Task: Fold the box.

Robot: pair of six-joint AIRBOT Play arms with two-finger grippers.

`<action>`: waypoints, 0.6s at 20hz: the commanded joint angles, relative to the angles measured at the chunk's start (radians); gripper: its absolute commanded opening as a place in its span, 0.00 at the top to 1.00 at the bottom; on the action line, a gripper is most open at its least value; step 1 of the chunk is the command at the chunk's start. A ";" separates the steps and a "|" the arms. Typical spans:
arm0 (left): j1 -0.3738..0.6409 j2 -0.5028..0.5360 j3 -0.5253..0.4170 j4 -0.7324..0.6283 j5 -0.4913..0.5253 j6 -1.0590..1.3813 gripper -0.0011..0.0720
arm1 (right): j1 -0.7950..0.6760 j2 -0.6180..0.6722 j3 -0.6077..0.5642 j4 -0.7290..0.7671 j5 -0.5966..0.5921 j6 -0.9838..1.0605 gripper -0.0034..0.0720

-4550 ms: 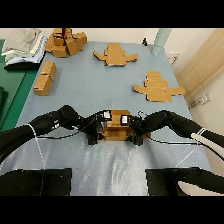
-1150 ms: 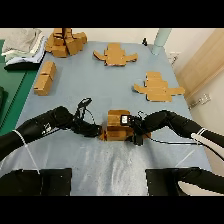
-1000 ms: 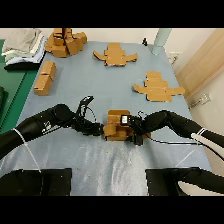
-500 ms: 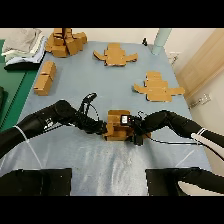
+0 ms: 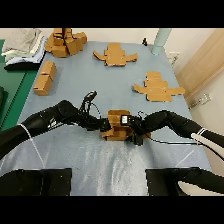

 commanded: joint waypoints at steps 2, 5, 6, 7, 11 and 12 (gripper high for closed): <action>-0.013 -0.002 0.002 0.089 0.053 -0.137 0.35 | 0.001 0.000 0.000 0.000 0.000 0.000 0.33; -0.078 -0.002 0.034 0.264 0.036 -0.332 0.35 | 0.001 0.000 0.000 0.000 0.000 0.000 0.33; -0.109 -0.002 0.050 0.311 0.027 -0.366 0.35 | 0.001 0.000 0.000 0.000 0.000 0.000 0.33; -0.142 -0.002 0.068 0.356 0.019 -0.409 0.35 | 0.001 0.000 0.000 0.000 0.000 0.000 0.33; -0.214 -0.016 0.104 0.534 0.004 -0.681 0.35 | 0.001 0.000 0.000 0.000 0.000 0.000 0.33; -0.221 -0.020 0.108 0.540 -0.007 -0.729 0.35 | 0.001 0.000 0.000 0.000 0.000 0.000 0.33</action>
